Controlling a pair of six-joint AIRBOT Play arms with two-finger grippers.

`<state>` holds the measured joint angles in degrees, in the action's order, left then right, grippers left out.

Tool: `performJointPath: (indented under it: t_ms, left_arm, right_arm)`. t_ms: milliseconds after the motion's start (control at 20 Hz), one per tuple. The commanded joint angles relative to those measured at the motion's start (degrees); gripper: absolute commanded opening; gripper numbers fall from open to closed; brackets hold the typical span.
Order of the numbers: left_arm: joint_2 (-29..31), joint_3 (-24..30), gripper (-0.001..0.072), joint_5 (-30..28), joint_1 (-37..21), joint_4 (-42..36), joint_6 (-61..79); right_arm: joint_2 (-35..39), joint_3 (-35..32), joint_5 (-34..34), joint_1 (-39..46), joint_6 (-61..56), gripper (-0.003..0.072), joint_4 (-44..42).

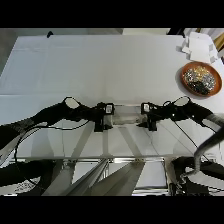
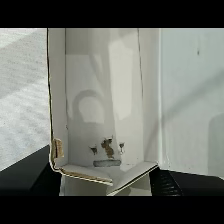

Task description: Fold the box and place the chain.

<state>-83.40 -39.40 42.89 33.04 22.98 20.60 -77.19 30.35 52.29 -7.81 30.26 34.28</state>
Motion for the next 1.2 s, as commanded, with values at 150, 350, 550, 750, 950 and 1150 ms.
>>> performJointPath:
  t_ms: [150,350,550,750,950,1150]
  left_arm:
    - [-2.25,-0.04,0.0696,-1.36,1.51,-1.86,0.0]
    - [-2.86,-0.04,0.0696,-3.87,2.32,-4.31,0.0]
    - [-2.86,-0.04,0.0693,-3.8,2.32,-4.33,-0.02]
    - [-2.84,-0.04,0.0609,-3.65,2.32,-4.55,-0.02]
    - [-2.84,-0.04,0.0338,-3.67,2.32,-4.52,-0.02]
    - [-2.86,-0.04,0.0331,-3.67,2.32,-4.5,-0.02]
  right_arm:
    - [0.04,0.0,0.0,0.02,0.02,0.0371,-0.02]
    - [0.04,0.0,0.0,0.02,0.02,0.0371,0.0]
    - [0.04,0.0,0.0,0.02,0.02,0.0371,0.0]
    - [0.04,0.0,0.0,0.02,0.02,0.0371,0.0]
    - [0.04,0.0,0.0,0.02,0.02,0.0371,0.0]
    - [0.04,0.0,0.0,0.02,0.02,0.0371,0.0]
